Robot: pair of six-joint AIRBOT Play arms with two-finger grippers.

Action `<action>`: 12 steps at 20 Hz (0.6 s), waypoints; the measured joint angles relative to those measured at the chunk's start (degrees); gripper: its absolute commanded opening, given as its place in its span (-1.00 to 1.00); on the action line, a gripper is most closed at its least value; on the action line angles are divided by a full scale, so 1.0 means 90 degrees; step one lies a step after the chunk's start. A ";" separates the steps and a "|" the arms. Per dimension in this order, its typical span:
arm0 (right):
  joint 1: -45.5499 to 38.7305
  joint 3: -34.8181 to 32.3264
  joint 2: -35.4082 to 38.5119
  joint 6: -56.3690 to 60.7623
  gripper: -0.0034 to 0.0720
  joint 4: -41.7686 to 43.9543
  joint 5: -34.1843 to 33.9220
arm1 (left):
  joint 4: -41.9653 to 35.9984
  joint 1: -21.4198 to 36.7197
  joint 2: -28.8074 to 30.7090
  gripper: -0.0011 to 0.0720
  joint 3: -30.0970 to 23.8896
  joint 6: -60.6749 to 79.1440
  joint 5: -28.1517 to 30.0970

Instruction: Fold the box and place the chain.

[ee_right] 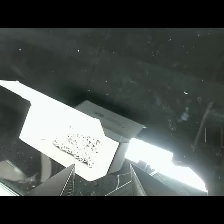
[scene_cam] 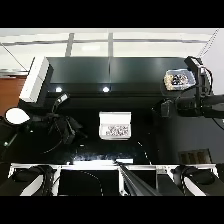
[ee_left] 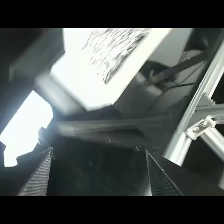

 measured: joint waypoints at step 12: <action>0.0000 0.0000 0.0000 0.0155 0.16 -0.0012 -0.0066 | -0.0610 -0.1256 -0.1797 0.97 0.0083 0.4755 0.1702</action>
